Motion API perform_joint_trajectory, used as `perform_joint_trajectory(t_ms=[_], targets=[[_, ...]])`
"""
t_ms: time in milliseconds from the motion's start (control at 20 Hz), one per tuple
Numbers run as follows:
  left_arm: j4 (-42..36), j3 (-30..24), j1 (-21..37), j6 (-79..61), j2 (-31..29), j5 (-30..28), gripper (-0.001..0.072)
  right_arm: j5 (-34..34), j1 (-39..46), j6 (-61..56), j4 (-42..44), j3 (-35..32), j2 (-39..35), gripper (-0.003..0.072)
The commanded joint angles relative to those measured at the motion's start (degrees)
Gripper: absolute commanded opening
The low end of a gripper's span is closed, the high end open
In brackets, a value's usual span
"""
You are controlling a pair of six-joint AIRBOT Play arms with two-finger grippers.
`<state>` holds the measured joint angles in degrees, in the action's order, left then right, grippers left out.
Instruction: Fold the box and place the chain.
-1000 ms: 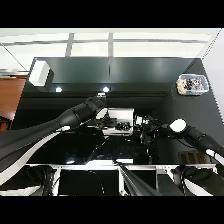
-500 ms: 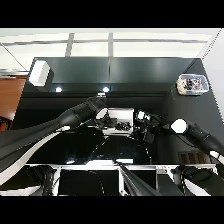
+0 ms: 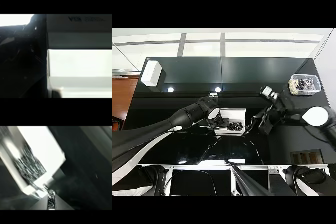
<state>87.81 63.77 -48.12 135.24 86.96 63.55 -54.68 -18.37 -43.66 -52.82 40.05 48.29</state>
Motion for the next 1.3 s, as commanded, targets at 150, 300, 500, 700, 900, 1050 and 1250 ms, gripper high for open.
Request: perform_joint_trajectory(t_ms=[150, 300, 500, 700, 900, 1050, 1250], targets=[[0.00, 0.00, 0.04, 0.00, 0.00, -0.02, 0.0028, -5.40, 0.15, -5.64, 20.04, 10.40, -1.33, 0.0017], [0.00, 0.00, 0.04, 0.00, 0.00, -0.04, 0.0028, -4.24, 0.11, -5.66, 26.10, 10.84, -1.27, 0.0017], [0.00, 0.00, 0.04, 0.00, 0.00, -0.02, 0.0028, -5.51, 0.04, -6.34, 25.03, 10.19, 0.94, 0.0017], [0.02, 0.00, 0.04, 0.00, 0.00, -0.04, 0.0028, -5.73, 0.04, -7.37, 24.22, 6.32, 5.03, 0.0017], [0.00, 0.00, 0.04, 0.00, 0.00, -0.07, 0.0028, -5.49, 0.04, -7.37, 24.26, 4.85, 10.19, 0.0018], [0.00, 0.00, 0.04, 0.00, 0.00, -0.07, 0.0028, -5.57, 0.04, -7.39, 23.26, 4.85, 11.65, 0.0183], [0.00, 0.00, 0.04, 0.00, 0.00, -0.11, 0.0027, -15.06, 5.01, -12.20, 15.96, 7.39, 11.13, 0.0413]])
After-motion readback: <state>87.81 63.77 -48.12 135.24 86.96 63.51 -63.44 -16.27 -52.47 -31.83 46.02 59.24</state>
